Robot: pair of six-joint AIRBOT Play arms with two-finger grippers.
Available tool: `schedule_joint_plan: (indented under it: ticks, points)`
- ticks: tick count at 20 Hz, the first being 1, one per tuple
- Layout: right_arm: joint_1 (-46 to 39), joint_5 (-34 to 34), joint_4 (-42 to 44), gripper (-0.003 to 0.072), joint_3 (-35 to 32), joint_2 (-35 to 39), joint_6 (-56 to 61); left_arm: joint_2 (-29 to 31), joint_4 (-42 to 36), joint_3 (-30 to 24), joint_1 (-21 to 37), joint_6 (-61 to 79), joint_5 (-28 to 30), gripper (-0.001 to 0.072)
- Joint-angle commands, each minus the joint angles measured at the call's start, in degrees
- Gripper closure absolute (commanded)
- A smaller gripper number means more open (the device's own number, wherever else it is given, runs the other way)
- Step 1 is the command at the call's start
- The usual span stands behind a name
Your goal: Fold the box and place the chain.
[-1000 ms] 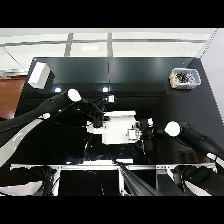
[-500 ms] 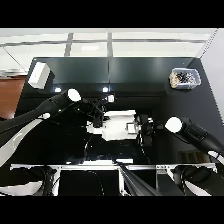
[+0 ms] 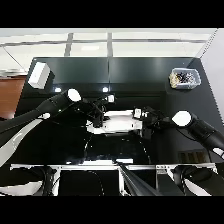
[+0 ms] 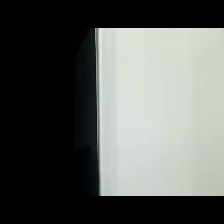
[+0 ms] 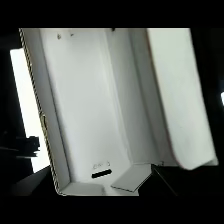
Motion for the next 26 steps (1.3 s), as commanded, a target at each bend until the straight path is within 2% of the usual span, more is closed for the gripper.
schedule_joint_plan:
  ticks: [1, 4, 7, 13, 15, 19, 26]
  points:
    - [-0.92, -2.12, 3.21, -0.0025, 0.09, 0.04, 0.07, 0.0, -0.07, 0.07, 0.0, 0.02, 0.0, 0.0685]
    - [-2.64, -1.46, 3.21, -0.0025, 0.09, 0.04, -1.25, 0.0, -0.07, 0.07, 0.0, 0.02, 0.02, 0.0685]
    - [-3.76, 2.21, 3.45, -0.0025, 0.09, 0.02, -5.55, 0.0, -0.07, 0.07, -0.02, 0.07, 0.0, 0.0685]
    - [-5.05, 1.53, 4.15, -0.0025, 0.07, -0.42, -6.4, 0.09, -0.04, 1.55, -0.48, 4.11, 0.33, 0.0686]
    - [-6.86, 2.38, 8.28, -0.0025, 0.07, -1.84, -8.68, 0.04, -0.04, 1.57, -0.48, 4.11, 0.42, 0.0686]
    - [-6.62, 4.02, 17.92, -0.0025, 0.07, -6.91, -23.3, 0.02, -0.26, 1.57, -0.48, 3.89, 0.02, 0.0686]
    - [-6.64, 4.24, 18.67, -0.0025, 0.07, -11.67, -29.18, -0.02, -0.26, 1.57, -0.48, 3.89, 0.02, 0.0686]
